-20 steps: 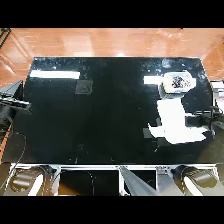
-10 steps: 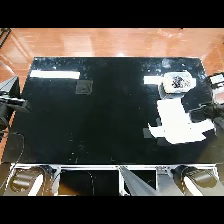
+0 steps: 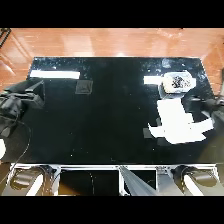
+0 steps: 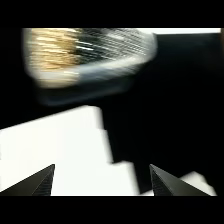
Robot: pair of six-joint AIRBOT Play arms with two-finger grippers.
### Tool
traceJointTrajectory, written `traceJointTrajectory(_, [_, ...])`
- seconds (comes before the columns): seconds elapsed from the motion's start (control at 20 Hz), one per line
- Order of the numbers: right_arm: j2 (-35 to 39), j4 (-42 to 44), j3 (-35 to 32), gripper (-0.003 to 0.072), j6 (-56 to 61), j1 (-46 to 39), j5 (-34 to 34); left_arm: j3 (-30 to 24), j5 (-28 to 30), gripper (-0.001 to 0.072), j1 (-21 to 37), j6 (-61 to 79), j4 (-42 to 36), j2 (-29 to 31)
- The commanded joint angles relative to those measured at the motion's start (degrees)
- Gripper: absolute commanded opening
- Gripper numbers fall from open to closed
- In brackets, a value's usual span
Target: Fold the box and place the chain.
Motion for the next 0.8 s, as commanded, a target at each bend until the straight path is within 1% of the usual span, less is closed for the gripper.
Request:
traceJointTrajectory(0.0, [-3.8,-7.28,0.0,0.0695,9.16,-19.91,-2.34,0.39,-4.83,0.063,-0.7,-0.2,-6.58,-5.14])
traceJointTrajectory(0.05, [-4.9,-3.06,0.0,0.0695,8.31,-28.81,0.2,0.39,-5.66,0.063,-1.33,-0.17,-6.54,-6.14])
traceJointTrajectory(0.1, [-6.1,4.02,0.02,0.0695,5.05,-37.0,3.17,0.39,-5.9,0.063,-1.88,-0.15,-6.54,-6.95])
traceJointTrajectory(0.15, [-7.85,13.66,0.22,0.0695,-0.85,-45.44,5.14,0.39,-5.64,0.063,-2.34,-0.15,-6.51,-7.78])
traceJointTrajectory(0.2, [-10.19,24.74,0.57,0.0694,-10.21,-53.13,5.57,0.39,-5.05,0.063,-2.4,-0.17,-6.56,-8.68])
traceJointTrajectory(0.25, [-13.16,36.83,0.94,0.0694,-25.03,-59.12,3.54,0.39,-4.48,0.063,-2.38,-0.2,-6.56,-9.44])
traceJointTrajectory(0.3, [-17.55,48.17,2.16,0.0693,-40.44,-64.65,-2.73,0.39,-4.17,0.063,-2.38,-0.2,-6.56,-10.19])
traceJointTrajectory(0.35, [-22.56,55.19,3.89,0.0694,-48.15,-68.54,-9.86,0.39,-4.17,0.063,-2.38,-0.2,-6.56,-10.84])
traceJointTrajectory(0.4, [-28.68,60.04,6.27,0.0694,-54.36,-71.28,-19.02,0.39,-4.37,0.063,-2.38,-0.2,-6.58,-11.52])
traceJointTrajectory(0.45, [-34.53,62.71,8.74,0.0694,-57.27,-72.43,-27.78,0.39,-4.44,0.063,-2.4,-0.22,-6.58,-12.07])
traceJointTrajectory(0.5, [-40.59,63.78,11.69,0.0694,-57.09,-72.39,-35.34,0.39,-4.42,0.063,-2.4,-0.28,-7.21,-12.63])
traceJointTrajectory(0.55, [-45.33,64.67,14.47,0.0694,-55.69,-71.41,-39.34,0.39,-4.42,0.063,-2.38,-0.31,-9.11,-13.11])
traceJointTrajectory(0.65, [-52.17,62.71,20.87,0.0695,-54.66,-67.32,-42.16,0.39,-4.61,0.063,-2.38,-0.31,-11.19,-13.6])
traceJointTrajectory(0.75, [-54.53,55.76,26.21,0.0695,-54.69,-62.71,-40.46,0.39,-4.96,0.063,-2.4,-0.31,-11.28,-13.62])
